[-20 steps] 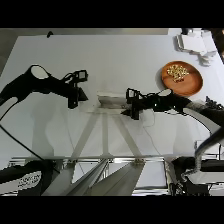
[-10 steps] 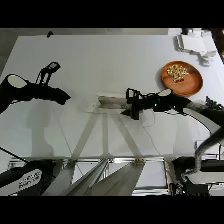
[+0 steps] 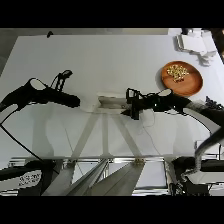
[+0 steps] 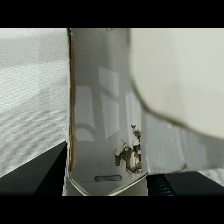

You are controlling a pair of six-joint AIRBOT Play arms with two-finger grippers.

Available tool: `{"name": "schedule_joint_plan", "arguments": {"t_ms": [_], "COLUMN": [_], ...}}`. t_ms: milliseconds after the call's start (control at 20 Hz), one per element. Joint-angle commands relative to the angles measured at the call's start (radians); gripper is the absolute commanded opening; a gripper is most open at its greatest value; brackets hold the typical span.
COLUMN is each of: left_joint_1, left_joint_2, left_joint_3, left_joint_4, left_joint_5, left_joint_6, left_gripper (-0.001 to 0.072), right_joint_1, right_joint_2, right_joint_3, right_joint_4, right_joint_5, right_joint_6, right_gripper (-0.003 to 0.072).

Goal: Fold the box and place the chain.

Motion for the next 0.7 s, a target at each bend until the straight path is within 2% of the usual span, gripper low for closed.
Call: {"name": "schedule_joint_plan", "arguments": {"t_ms": [0,300,500,550,600,650], "left_joint_1": [-0.052,-0.104,-0.108,-0.108,-0.108,-0.108], "left_joint_2": [-0.015,-0.016,-0.014,-0.011,-0.006,-0.001], "left_joint_3": [-0.001,-0.003,-0.003,-0.003,-0.003,-0.003], "left_joint_4": [-0.031,-0.031,-0.124,-0.133,-0.137,-0.141], "left_joint_5": [0.015,0.011,0.012,0.023,0.027,0.026], "left_joint_6": [0.000,-0.016,-0.016,-0.016,-0.016,-0.016], "left_gripper": [0.0004,0.0004,0.0014,0.0061,0.0176,0.0260], "right_joint_1": [0.000,0.000,0.000,0.000,0.000,0.001], "right_joint_2": [0.000,0.000,0.000,0.000,0.000,0.000], "right_joint_3": [0.000,0.000,0.000,0.000,0.000,0.000], "right_joint_4": [0.000,0.000,0.000,0.000,0.000,0.000], "right_joint_5": [0.000,0.000,0.000,0.000,0.000,0.000], "right_joint_6": [0.000,0.000,0.000,0.000,0.000,0.000], "right_gripper": [0.0395,0.0395,0.0395,0.0395,0.0395,0.0395]}}
